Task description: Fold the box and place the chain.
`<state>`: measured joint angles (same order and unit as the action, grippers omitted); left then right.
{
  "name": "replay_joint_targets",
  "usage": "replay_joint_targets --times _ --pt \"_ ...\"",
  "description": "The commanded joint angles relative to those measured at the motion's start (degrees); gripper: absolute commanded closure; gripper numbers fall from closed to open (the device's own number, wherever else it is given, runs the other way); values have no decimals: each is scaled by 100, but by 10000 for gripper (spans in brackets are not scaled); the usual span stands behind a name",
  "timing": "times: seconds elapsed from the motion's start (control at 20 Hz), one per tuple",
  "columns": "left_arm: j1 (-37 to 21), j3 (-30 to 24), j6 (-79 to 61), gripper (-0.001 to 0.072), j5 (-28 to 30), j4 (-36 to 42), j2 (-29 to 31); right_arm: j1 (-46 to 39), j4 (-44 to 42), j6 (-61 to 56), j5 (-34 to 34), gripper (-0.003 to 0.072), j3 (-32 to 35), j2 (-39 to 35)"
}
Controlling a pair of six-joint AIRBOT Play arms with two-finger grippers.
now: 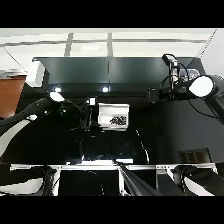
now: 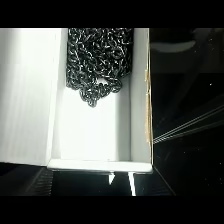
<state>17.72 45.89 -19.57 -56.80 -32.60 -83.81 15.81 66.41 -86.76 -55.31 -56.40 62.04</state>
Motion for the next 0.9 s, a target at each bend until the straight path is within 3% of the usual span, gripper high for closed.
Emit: replay_joint_targets --times 0.0,0.05,0.15,0.25,0.35,0.55,0.7,0.85 --pt "170 -2 188 248 55 15 -2 66 -140 -2 651 276 52 216" --pt "221 -2 245 247 122 11 -2 168 -332 17 1128 -24 52 361" --pt "273 0 284 247 177 31 0 411 -656 98 2015 -16 52 713" --pt "310 0 535 247 267 31 0 619 -946 625 2225 -15 52 1128" --pt "310 0 614 246 256 26 0 848 -1051 1910 1759 -14 50 1368" --pt "308 0 612 246 264 26 0 955 -879 4214 -153 -14 -345 1217" --pt "308 0 612 246 264 31 0 957 -798 5088 -511 -14 -579 946" --pt "310 0 612 246 269 31 0 970 -1270 6052 -715 -13 -431 938"
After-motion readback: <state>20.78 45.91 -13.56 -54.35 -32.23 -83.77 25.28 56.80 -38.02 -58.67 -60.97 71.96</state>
